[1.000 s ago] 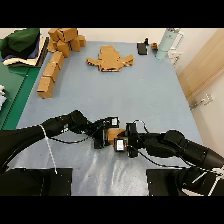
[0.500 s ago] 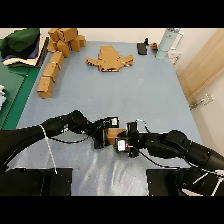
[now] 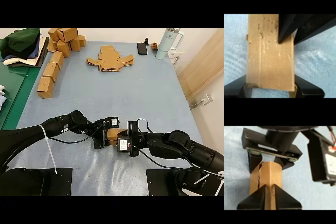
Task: Fold the box.
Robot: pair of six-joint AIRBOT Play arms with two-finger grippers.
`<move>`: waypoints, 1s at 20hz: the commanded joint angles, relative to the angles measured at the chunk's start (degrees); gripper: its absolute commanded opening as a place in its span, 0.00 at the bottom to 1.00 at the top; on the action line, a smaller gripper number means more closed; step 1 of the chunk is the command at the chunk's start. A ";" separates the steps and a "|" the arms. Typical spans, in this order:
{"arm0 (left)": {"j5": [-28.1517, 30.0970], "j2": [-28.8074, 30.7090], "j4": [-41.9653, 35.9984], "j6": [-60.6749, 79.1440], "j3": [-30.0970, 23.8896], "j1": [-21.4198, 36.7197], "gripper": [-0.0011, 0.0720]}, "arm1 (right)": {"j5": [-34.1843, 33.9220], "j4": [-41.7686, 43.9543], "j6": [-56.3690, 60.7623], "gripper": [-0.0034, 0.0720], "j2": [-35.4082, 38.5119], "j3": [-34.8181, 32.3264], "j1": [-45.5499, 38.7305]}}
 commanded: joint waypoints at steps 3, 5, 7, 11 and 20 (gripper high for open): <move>0.02 0.04 -0.04 -0.02 0.04 0.02 0.63 | 0.13 0.02 0.04 0.25 0.11 0.02 0.04; 0.02 0.04 -0.04 -0.02 0.04 0.02 0.63 | 0.15 0.02 0.04 0.13 0.11 0.02 0.04; 0.02 0.04 -0.04 -0.02 0.04 0.02 0.63 | 0.13 0.02 0.04 0.13 0.11 0.02 0.04; 0.02 0.04 -0.04 0.00 0.04 0.02 0.63 | -0.66 1.11 0.04 0.13 0.09 0.02 0.04; 0.02 0.04 -0.02 0.00 0.04 0.02 0.63 | -3.78 4.68 0.00 0.13 -2.58 0.02 0.07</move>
